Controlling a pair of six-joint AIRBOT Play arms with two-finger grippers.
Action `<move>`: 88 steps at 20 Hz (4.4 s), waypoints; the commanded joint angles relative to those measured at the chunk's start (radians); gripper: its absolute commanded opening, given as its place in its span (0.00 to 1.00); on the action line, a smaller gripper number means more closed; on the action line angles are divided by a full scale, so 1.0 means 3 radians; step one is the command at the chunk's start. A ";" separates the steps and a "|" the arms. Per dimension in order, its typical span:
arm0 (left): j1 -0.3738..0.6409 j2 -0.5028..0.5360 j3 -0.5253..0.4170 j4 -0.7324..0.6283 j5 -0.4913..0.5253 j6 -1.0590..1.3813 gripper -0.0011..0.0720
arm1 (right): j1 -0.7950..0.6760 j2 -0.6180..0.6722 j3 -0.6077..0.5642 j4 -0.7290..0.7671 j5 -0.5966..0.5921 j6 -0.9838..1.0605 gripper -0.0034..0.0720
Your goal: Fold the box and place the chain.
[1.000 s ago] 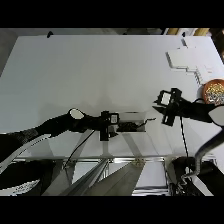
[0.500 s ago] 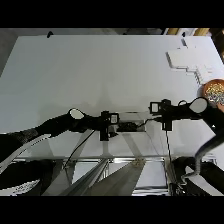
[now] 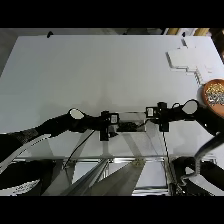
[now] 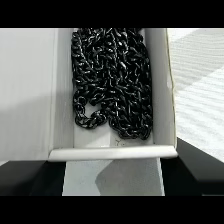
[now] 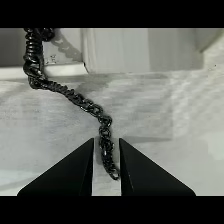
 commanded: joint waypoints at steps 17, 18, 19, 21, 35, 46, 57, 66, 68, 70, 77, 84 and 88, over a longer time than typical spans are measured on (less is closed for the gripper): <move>0.0000 0.0001 -0.0001 0.0001 0.0000 0.0000 0.49 | 0.0006 0.1556 -0.0006 0.1181 0.1138 0.1361 0.07; 0.0000 0.0003 -0.0001 0.0001 0.0000 0.0000 0.49 | 0.0005 0.1544 -0.0006 0.1347 0.1127 0.1481 0.07; 0.0000 0.0001 -0.0001 0.0001 0.0000 0.0000 0.49 | 0.0006 0.1509 -0.0006 0.1511 0.1088 0.1629 0.07; 0.0000 0.0001 -0.0001 0.0001 0.0000 0.0000 0.49 | 0.0088 0.1413 -0.0005 0.1717 0.1044 0.1726 0.07; 0.0000 0.0001 -0.0001 0.0001 0.0000 0.0000 0.49 | 0.1321 0.0401 0.1425 -0.0235 0.0877 0.3099 0.39; 0.0000 0.0003 -0.0001 0.0001 -0.0001 0.0000 0.49 | 0.1221 -0.0248 0.1353 -0.0278 0.0978 0.2455 0.26; 0.0000 0.0003 -0.0001 0.0001 0.0000 0.0000 0.49 | 0.1825 0.0345 0.0647 -0.0230 0.0398 0.2028 0.32; 0.0000 0.0003 -0.0001 0.0001 0.0000 0.0000 0.49 | 0.1893 0.0420 0.0646 -0.0530 0.0253 0.2037 0.40; 0.0000 0.0001 -0.0001 0.0001 0.0000 0.0000 0.49 | 0.1892 0.0408 0.0646 -0.0590 0.0264 0.2051 0.39; 0.0000 0.0001 -0.0001 0.0001 0.0000 0.0000 0.49 | 0.1892 0.0388 0.0643 -0.0589 0.0251 0.2050 0.33; 0.0000 0.0001 -0.0001 0.0001 0.0000 0.0000 0.49 | 0.1892 0.0432 0.0643 -0.0572 0.0175 0.2061 0.07; 0.0000 0.0001 -0.0001 0.0001 0.0000 0.0000 0.49 | 0.1892 0.0448 0.0642 -0.0449 0.0164 0.2060 0.07; 0.0000 0.0001 -0.0001 0.0001 0.0000 0.0000 0.49 | 0.1892 0.0388 0.0558 -0.0415 0.0193 0.2057 0.18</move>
